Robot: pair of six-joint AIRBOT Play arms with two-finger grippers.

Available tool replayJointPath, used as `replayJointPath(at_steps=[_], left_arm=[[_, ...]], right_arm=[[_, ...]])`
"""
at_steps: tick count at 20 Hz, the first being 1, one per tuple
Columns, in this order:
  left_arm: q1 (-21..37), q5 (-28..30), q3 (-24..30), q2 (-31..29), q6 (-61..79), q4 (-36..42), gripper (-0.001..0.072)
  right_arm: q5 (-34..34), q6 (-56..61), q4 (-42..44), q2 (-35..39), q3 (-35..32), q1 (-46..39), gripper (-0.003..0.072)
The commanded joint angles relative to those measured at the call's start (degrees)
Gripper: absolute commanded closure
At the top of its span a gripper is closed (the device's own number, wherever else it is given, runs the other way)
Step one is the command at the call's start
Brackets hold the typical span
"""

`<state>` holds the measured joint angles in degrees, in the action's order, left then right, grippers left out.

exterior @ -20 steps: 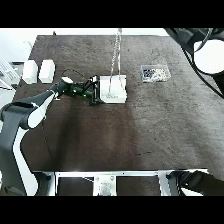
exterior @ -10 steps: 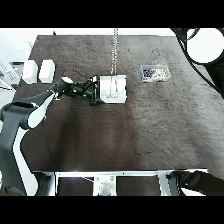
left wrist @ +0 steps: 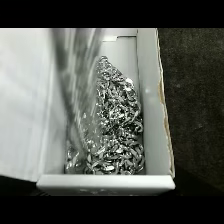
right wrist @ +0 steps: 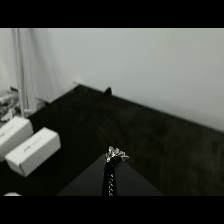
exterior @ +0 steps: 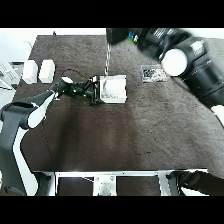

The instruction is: Fold the box and place the chain.

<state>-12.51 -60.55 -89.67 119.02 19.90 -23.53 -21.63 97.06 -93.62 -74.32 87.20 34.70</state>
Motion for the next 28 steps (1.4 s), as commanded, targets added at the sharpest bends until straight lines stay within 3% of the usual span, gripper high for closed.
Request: replayJointPath(at_steps=[1, 5, 8, 11, 13, 14, 19, 20, 22, 23, 24, 25, 26, 28], left_arm=[[0.1, -0.1, 0.0, 0.0, 0.0, 0.0, 0.018], [0.1, -0.1, 0.0, 0.0, 0.0, 0.0, 0.018], [0.1, -0.1, 0.0, 0.0, 0.0, 0.0, 0.018], [0.1, -0.1, 0.0, 0.0, 0.0, 0.0, 0.018], [0.1, -0.1, 0.0, 0.0, 0.0, 0.0, 0.018], [0.1, -0.1, 0.0, 0.0, 0.0, 0.0, 0.018], [0.1, -0.1, 0.0, 0.0, 0.0, 0.0, 0.018], [0.1, -0.1, 0.0, 0.0, 0.0, 0.0, 0.018], [0.1, -0.1, 0.0, 0.0, 0.0, 0.0, 0.018], [0.1, -0.1, 0.0, 0.0, 0.0, 0.0, 0.018], [0.1, -0.1, 0.0, 0.0, 0.0, 0.0, 0.018], [0.1, -0.1, 0.0, 0.0, 0.0, 0.0, 0.018], [0.1, -0.1, 0.0, 0.0, 0.0, 0.0, 0.018], [0.1, -0.1, 0.0, 0.0, 0.0, 0.0, 0.018]], right_arm=[[-0.5, 7.3, 0.2, -0.5, -11.4, -0.3, 0.0682], [8.2, 12.6, 0.2, -7.2, -25.4, -1.4, 0.0683], [7.1, 13.1, 0.9, -12.8, -26.0, -2.2, 0.0683], [5.4, 13.1, 0.9, -13.6, -26.0, -3.1, 0.0663], [5.0, 12.5, 0.8, -13.0, -25.7, -5.1, 0.018], [4.9, 12.3, 0.8, -11.8, -25.6, -6.1, 0.0169], [1.3, 3.7, 0.0, 1.4, -25.5, -12.0, 0.0183], [1.0, 1.6, 0.0, 3.9, -25.5, -14.0, 0.0278], [2.2, -7.1, 2.1, 6.4, -24.8, -19.4, 0.03], [4.0, -15.7, 7.4, 6.0, -23.9, -21.5, 0.0323], [4.2, -24.6, 14.7, 4.8, -22.4, -23.0, 0.0403], [1.1, -34.0, 22.4, 2.4, -19.6, -24.7, 0.0424], [-4.8, -43.9, 29.6, -0.6, -16.2, -26.4, 0.0472], [-20.4, -61.7, 45.8, -7.9, -8.6, -30.8, 0.0471]])
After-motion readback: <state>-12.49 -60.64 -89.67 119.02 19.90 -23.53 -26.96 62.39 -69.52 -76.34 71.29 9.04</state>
